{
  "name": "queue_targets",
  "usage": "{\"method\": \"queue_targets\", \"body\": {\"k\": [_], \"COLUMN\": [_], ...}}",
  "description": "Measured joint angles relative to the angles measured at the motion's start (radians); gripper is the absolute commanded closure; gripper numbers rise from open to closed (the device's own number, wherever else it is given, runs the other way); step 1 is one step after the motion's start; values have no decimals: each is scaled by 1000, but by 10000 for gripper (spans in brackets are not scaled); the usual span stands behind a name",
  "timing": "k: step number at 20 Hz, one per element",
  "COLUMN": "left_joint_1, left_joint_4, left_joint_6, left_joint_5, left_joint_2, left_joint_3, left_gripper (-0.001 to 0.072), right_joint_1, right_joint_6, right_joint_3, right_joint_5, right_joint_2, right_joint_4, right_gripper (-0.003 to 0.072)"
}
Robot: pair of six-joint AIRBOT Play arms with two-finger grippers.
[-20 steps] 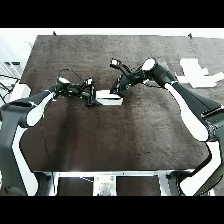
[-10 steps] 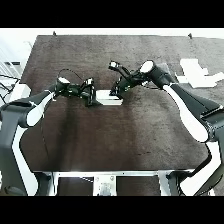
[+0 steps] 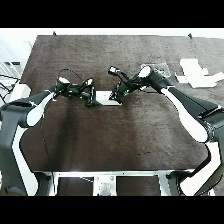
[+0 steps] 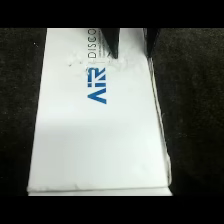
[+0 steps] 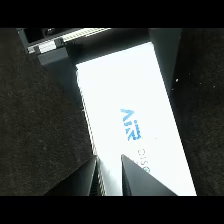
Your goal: Fold the box and place the chain.
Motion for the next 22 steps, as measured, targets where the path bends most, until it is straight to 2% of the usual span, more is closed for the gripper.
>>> {"method": "queue_targets", "body": {"k": [6, 9, 16, 22], "left_joint_1": [-1, -1, -1, -1], "left_joint_4": [0, -1, -2, -2], "left_joint_6": [-3, -3, -3, -3], "left_joint_5": [-3, -2, 3, 4], "left_joint_2": [0, 0, 0, 0], "left_joint_3": [0, 0, 0, 0], "left_gripper": [409, 410, 409, 409], "right_joint_1": [-34, -41, -46, -47], "right_joint_6": [-59, -71, -68, -54], "right_joint_3": [0, -3, -69, -76], "right_joint_5": [12, 16, 10, 7], "right_joint_2": [1, 2, -31, -48], "right_joint_4": [169, 212, 246, 245], "right_gripper": [532, 667, 668, 669]}}
